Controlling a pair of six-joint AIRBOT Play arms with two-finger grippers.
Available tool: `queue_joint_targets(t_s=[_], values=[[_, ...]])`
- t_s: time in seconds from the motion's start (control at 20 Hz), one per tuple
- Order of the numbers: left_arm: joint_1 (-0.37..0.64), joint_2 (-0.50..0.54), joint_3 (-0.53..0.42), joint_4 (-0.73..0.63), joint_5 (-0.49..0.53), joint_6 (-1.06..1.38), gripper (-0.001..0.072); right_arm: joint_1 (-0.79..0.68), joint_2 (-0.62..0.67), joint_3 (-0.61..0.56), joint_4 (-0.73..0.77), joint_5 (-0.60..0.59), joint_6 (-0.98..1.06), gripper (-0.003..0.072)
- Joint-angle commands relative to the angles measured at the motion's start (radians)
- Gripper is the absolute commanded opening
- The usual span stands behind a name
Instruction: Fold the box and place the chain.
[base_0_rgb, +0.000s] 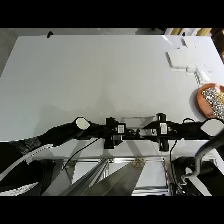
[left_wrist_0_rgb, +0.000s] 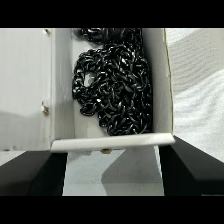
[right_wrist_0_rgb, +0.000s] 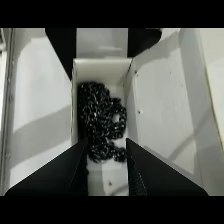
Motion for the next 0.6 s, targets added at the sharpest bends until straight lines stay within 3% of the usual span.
queue_joint_targets(t_s=[0.0,0.25,0.4,0.45,0.55], values=[[0.000,0.001,0.000,0.000,0.000,0.000,0.0207,0.004,-0.012,0.017,-0.111,0.014,-0.012,0.0273],[0.000,0.001,0.000,0.000,0.000,0.000,0.0207,0.004,-0.013,0.175,-0.505,0.138,0.183,0.0260],[0.000,0.001,0.000,0.000,0.000,0.000,0.0207,0.005,-0.029,0.175,-0.527,0.193,0.190,0.0247],[0.000,0.001,0.000,0.000,0.000,0.000,0.0207,0.005,-0.037,0.171,-0.526,0.195,0.189,0.0192],[0.000,0.001,0.000,0.000,0.000,0.000,0.0207,0.005,-0.054,0.150,-0.520,0.189,0.185,0.0184]])
